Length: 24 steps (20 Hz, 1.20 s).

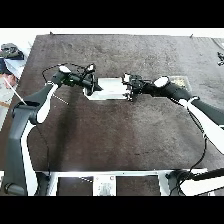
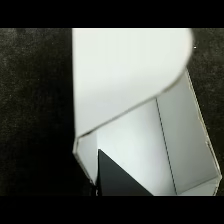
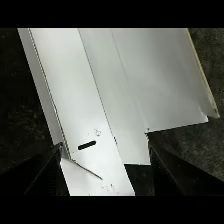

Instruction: Fold the box and place the chain.

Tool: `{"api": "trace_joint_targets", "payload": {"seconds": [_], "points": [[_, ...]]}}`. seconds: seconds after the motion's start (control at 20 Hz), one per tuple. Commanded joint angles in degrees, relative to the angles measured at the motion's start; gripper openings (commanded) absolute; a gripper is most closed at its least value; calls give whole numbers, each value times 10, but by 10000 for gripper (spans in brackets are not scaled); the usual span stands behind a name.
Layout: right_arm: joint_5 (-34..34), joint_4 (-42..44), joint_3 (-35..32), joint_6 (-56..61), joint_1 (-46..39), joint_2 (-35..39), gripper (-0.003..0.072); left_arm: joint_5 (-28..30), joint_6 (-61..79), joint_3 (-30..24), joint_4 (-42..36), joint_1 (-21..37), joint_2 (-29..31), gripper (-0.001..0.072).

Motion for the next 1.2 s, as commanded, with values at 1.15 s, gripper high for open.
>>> {"api": "trace_joint_targets", "payload": {"seconds": [1.15], "points": [[79, -23, 96, -3, -17, -70, 595, 0, 0, 0, 0, 0, 0, 14]]}}
